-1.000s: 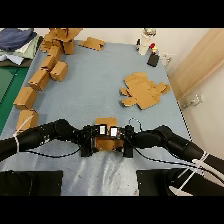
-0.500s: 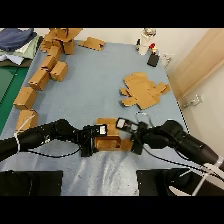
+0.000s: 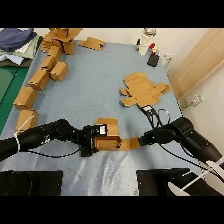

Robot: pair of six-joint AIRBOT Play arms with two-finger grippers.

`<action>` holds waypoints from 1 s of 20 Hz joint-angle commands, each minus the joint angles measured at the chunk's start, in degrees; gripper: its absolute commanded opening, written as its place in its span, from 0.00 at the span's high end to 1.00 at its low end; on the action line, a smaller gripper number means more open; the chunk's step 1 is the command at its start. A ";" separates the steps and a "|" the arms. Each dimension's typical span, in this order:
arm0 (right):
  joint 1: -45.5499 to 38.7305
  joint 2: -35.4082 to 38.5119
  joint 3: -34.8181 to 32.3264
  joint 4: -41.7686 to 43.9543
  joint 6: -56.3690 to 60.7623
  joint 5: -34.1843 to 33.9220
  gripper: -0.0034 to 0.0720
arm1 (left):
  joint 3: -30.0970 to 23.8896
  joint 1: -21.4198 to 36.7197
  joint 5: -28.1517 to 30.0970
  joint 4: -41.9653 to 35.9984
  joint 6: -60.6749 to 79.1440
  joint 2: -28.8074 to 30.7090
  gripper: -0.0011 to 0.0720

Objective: Fold the box.

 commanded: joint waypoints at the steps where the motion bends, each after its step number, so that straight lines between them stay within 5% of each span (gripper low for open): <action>1: -1.46 -3.39 -2.38 19.56 -5.44 7.21 0.95 | -0.02 0.00 -0.02 0.00 0.00 0.04 0.35; 11: 1.68 -7.26 -2.36 23.39 -7.63 8.37 0.95 | -0.02 0.00 -0.02 0.00 0.00 0.04 0.35; 20: 1.57 -4.79 -2.34 17.86 -3.69 5.84 0.95 | -0.02 0.00 -0.02 0.00 0.00 0.04 0.35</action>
